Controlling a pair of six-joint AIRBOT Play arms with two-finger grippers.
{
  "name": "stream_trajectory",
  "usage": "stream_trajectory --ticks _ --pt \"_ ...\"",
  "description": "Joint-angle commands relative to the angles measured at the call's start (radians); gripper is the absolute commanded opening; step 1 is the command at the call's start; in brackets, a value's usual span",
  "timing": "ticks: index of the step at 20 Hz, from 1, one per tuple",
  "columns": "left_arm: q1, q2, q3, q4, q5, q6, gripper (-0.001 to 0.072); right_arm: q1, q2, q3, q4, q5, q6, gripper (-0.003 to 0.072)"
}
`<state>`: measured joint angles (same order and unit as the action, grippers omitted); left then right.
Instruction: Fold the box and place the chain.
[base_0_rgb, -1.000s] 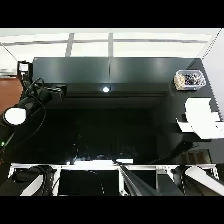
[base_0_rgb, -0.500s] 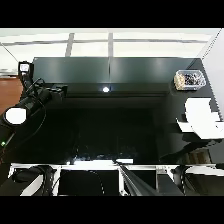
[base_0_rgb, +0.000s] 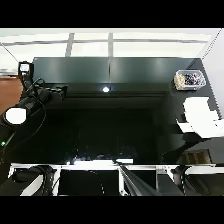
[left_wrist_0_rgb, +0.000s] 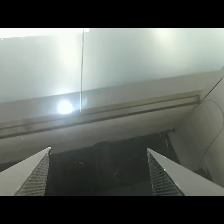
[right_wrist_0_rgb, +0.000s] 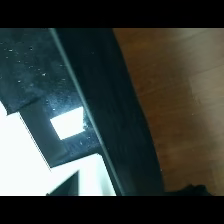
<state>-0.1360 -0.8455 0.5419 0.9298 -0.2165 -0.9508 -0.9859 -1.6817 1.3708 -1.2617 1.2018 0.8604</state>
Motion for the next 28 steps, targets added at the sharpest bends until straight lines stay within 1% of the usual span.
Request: stream_trajectory --ticks 1,2,3,4,5,6,7,9,12,15,17,19,21,22,23,25,27,28 --pt "-0.001 -0.001 0.000 0.000 -0.002 0.000 0.0702 0.012 -0.005 0.002 -0.002 0.101 -0.074 0.0054" --pt "-0.001 -0.001 0.000 0.000 -0.001 0.000 0.0702 0.012 -0.005 0.002 0.007 0.148 -0.076 0.0053" --pt "-0.001 -0.001 0.000 0.000 -0.001 0.000 0.0702 0.011 -0.005 0.002 0.035 0.191 -0.075 0.0014" --pt "-0.001 -0.001 0.000 0.000 -0.002 0.000 0.0702 0.012 -0.005 -0.004 0.105 0.229 -0.067 0.0014" --pt "-0.001 -0.001 0.000 0.000 -0.006 0.000 0.0702 0.016 -0.002 -0.021 0.219 0.274 -0.066 0.0013" --pt "-0.001 -0.001 0.000 0.000 -0.013 0.000 0.0702 0.028 0.010 -0.045 0.311 0.295 -0.064 0.0013" --pt "-0.001 -0.001 0.000 0.000 -0.017 0.000 0.0702 0.052 0.036 -0.077 0.373 0.295 -0.064 0.0013" --pt "-0.001 -0.001 0.000 0.000 -0.031 0.000 0.0702 0.119 0.108 -0.142 0.402 0.276 -0.065 0.0013" --pt "-0.001 -0.001 0.000 0.000 -0.046 0.000 0.0701 0.224 0.256 -0.266 0.461 0.229 -0.069 0.0013" --pt "-0.001 -0.008 0.000 0.000 -0.050 0.000 0.0702 0.331 0.439 -0.448 0.589 0.119 -0.090 0.0013" --pt "-0.001 -0.021 0.000 0.000 -0.054 0.000 0.0702 0.428 0.576 -0.612 0.697 0.002 -0.116 0.0013" --pt "-0.001 -0.040 0.000 -0.031 -0.080 -0.001 0.0701 0.561 0.719 -0.786 0.821 -0.153 -0.138 0.0013" --pt "-0.001 -0.059 0.000 -0.085 -0.124 -0.001 0.0701 0.728 0.832 -0.930 0.925 -0.332 -0.142 0.0014" --pt "-0.001 -0.066 0.000 -0.123 -0.157 0.000 0.0701 0.814 0.866 -0.980 0.953 -0.417 -0.141 0.0013" --pt "-0.001 -0.075 0.001 -0.157 -0.194 0.000 0.0702 0.890 0.875 -1.011 0.970 -0.475 -0.131 0.0013" --pt "-0.001 -0.118 0.016 -0.223 -0.338 0.001 0.0701 1.038 0.874 -1.045 0.976 -0.572 -0.108 0.0013" --pt "0.001 -0.212 0.067 -0.247 -0.540 0.011 0.0701 1.159 0.874 -1.058 0.974 -0.654 -0.105 0.0013" --pt "0.010 -0.276 0.103 -0.283 -0.644 0.064 0.0701 1.205 0.874 -1.058 0.978 -0.688 -0.105 0.0014"
